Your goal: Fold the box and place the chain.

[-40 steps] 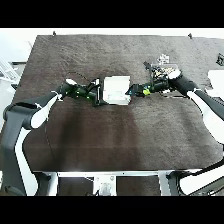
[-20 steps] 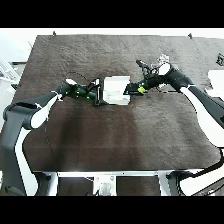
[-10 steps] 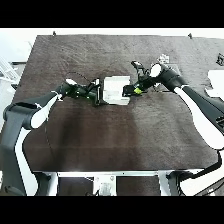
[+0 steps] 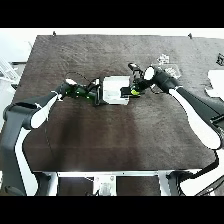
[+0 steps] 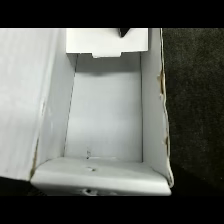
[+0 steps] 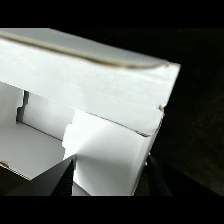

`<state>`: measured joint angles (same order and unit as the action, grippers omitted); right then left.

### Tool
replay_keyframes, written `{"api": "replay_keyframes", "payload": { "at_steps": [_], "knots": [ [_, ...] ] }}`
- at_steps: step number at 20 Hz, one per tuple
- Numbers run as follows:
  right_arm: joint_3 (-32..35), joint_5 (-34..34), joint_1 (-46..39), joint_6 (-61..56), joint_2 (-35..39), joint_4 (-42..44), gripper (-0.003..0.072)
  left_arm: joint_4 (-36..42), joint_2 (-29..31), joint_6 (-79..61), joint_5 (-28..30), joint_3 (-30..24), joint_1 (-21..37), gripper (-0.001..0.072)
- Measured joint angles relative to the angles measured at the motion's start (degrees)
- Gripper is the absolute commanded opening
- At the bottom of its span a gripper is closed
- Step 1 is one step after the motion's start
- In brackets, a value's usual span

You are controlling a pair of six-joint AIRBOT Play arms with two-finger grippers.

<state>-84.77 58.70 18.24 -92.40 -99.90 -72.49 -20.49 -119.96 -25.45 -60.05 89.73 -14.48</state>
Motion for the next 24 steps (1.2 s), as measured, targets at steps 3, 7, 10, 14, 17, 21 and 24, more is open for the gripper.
{"api": "replay_keyframes", "payload": {
  "at_steps": [3, 7, 10, 14, 17, 21, 24],
  "knots": [
    [-0.3, -0.6, 0.2, -1.6, -0.2, -1.8, 0.0507, 0.0, 0.0, -0.1, 0.0, 0.0, 0.0, 0.0537],
    [-1.0, -1.1, 0.3, -4.0, -0.2, -4.4, 0.0385, 0.0, 0.0, -0.1, 0.0, 0.0, 0.0, 0.0537],
    [-1.3, -1.4, 1.0, -4.9, -0.2, -5.3, 0.0376, 0.0, 0.0, 0.0, 0.0, 0.0, 0.0, 0.0537],
    [-1.4, -1.7, 2.1, -5.5, -0.7, -6.1, 0.0376, 0.0, 0.0, 0.0, 0.0, 0.0, 0.0, 0.0537],
    [-1.7, -1.7, 2.5, -6.5, -1.5, -6.4, 0.0366, 0.0, 0.0, 0.0, -0.1, 0.0, 0.0, 0.0537],
    [-2.3, -1.5, 2.7, -7.6, -2.1, -7.6, 0.0325, 0.0, 0.0, 0.0, -0.1, 0.0, 0.0, 0.0537],
    [-2.6, -1.1, 2.7, -9.3, -2.2, -9.2, 0.0324, 0.0, 0.0, 0.0, -0.1, 0.0, 0.0, 0.0537]
  ]
}}
